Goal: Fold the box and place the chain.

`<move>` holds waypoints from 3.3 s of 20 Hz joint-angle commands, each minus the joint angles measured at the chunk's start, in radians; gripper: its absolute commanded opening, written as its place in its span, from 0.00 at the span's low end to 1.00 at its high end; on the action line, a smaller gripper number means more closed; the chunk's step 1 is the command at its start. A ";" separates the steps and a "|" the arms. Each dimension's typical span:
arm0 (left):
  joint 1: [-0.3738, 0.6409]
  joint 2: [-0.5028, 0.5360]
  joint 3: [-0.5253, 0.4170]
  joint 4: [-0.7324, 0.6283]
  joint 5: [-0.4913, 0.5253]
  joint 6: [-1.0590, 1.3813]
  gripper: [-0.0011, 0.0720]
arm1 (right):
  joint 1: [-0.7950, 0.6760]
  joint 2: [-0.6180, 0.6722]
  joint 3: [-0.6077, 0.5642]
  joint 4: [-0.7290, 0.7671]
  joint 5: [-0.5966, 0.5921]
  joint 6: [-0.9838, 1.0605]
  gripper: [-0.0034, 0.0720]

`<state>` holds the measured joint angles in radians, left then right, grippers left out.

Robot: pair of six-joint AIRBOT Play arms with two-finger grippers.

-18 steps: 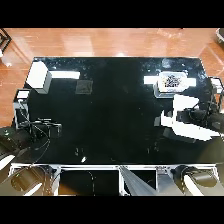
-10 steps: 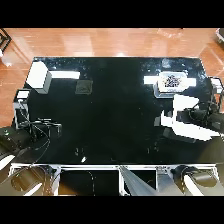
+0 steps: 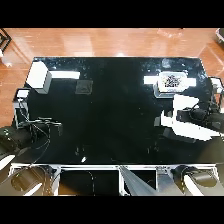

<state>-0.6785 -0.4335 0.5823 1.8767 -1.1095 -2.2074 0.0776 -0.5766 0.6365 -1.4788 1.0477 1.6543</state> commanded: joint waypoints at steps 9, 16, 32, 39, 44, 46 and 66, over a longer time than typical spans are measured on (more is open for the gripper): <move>0.001 -0.188 -0.001 0.155 0.355 0.001 0.63 | -0.001 -0.001 0.001 -0.026 -0.377 -0.015 0.59; 0.070 -0.402 0.160 0.145 0.305 0.009 0.88 | -0.138 -0.094 0.002 -0.238 -0.124 0.183 0.99; 0.711 -0.537 0.316 -0.890 0.155 0.842 0.87 | -1.216 -0.512 0.235 0.047 0.072 -0.282 0.99; 0.709 -0.538 0.316 -0.894 0.173 0.842 0.87 | -1.431 -0.855 0.411 0.535 0.344 -0.639 0.99; 0.710 -0.538 0.316 -0.893 0.196 0.842 0.87 | -1.381 -1.091 0.597 0.435 0.559 -0.624 0.99; 0.710 -0.538 0.316 -0.893 0.200 0.842 0.87 | -1.350 -1.134 0.645 0.419 0.565 -0.630 0.99; 0.710 -0.539 0.316 -0.894 0.211 0.837 0.87 | -1.203 -1.279 0.699 0.529 0.721 -0.719 0.45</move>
<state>0.0299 -0.9714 0.8974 0.9829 -0.8974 -1.3693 -1.1397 -1.8553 1.3346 -0.9543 1.7596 0.9611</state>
